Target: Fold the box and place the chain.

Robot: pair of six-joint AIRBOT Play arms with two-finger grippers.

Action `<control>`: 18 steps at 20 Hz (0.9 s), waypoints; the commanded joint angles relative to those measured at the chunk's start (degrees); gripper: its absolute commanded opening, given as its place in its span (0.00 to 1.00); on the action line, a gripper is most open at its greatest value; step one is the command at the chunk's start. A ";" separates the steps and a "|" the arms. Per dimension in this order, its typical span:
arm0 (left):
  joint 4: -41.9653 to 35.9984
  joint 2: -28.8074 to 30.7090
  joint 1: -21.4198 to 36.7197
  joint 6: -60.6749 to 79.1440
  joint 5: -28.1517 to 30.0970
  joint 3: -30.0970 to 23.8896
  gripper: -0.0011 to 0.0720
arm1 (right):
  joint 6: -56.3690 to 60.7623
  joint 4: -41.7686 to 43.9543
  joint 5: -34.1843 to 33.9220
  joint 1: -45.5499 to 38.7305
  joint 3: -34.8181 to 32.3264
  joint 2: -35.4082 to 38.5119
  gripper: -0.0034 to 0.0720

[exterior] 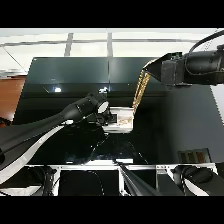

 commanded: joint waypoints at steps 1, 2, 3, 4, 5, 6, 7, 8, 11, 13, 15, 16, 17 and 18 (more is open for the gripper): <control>0.02 0.02 0.02 0.02 0.09 0.04 0.05 | -0.76 0.42 -0.13 0.04 0.20 -0.04 0.08; 0.04 0.02 0.02 0.02 0.09 0.04 0.05 | -0.76 0.50 -0.04 0.04 0.61 -0.02 0.08; 0.02 0.02 0.02 0.02 0.11 0.04 0.05 | -0.76 0.76 0.11 0.04 1.05 -0.02 0.08; 0.04 0.02 0.02 0.02 0.13 0.04 0.05 | -0.76 0.81 0.31 0.04 1.70 -0.02 0.08; 0.04 0.02 0.02 0.02 0.13 0.04 0.05 | -0.81 1.03 0.79 0.04 2.47 -0.02 0.08; 0.04 0.02 0.02 0.02 0.13 0.04 0.05 | -1.01 1.22 1.31 0.04 3.39 -0.02 0.08; 0.02 0.02 0.02 0.02 0.13 0.04 0.05 | -1.42 1.16 1.92 0.04 4.28 -0.02 0.08; 0.04 0.02 0.02 0.02 0.13 0.04 0.05 | -1.55 0.42 2.49 0.02 5.22 0.00 0.08; 0.02 0.02 0.02 0.02 0.11 0.04 0.05 | -1.53 -1.40 3.41 -0.09 8.02 0.02 0.08; 0.04 0.02 0.02 0.02 0.11 0.04 0.05 | -1.53 -0.85 3.58 -0.09 9.81 0.02 0.08; 0.02 0.02 0.02 0.02 0.11 0.04 0.05 | -1.57 -0.72 3.54 -0.09 11.91 0.02 0.08; 0.02 0.02 0.02 0.02 0.11 0.04 0.05 | -1.60 -0.74 3.50 -0.09 13.33 0.02 0.08; 0.02 0.02 0.02 0.02 0.11 0.04 0.05 | -1.81 -0.74 3.08 -0.09 14.91 0.02 0.08; 0.02 0.02 0.02 0.02 0.11 0.04 0.05 | -2.05 -0.74 2.71 -0.09 16.48 0.02 0.08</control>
